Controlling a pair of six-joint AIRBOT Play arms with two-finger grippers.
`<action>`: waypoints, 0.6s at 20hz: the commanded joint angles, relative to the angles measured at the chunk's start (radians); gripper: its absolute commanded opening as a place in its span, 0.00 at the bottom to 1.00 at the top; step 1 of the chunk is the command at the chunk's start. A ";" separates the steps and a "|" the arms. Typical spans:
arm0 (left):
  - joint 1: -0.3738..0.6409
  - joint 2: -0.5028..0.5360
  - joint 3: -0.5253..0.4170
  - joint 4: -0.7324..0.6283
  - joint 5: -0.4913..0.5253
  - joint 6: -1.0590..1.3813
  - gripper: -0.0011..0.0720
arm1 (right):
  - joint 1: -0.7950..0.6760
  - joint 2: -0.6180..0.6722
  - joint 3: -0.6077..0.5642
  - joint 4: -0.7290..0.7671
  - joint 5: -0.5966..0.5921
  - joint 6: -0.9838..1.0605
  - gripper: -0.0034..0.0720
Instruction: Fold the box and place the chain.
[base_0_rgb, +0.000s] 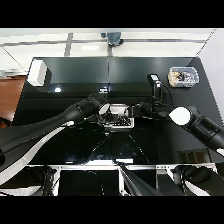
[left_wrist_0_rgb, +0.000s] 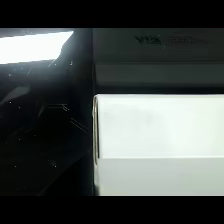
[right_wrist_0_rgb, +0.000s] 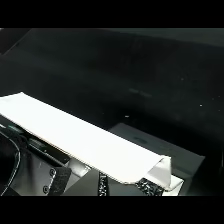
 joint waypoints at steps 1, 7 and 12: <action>-0.001 0.000 0.000 0.000 0.001 0.000 0.05 | 0.001 0.000 -0.001 0.005 0.030 0.000 0.05; -0.001 0.000 0.000 0.000 0.001 0.000 0.05 | 0.000 0.001 0.000 0.005 0.051 0.000 0.06; -0.001 0.000 0.000 0.000 0.002 0.000 0.05 | -0.088 0.016 0.047 -0.134 0.293 -0.006 0.06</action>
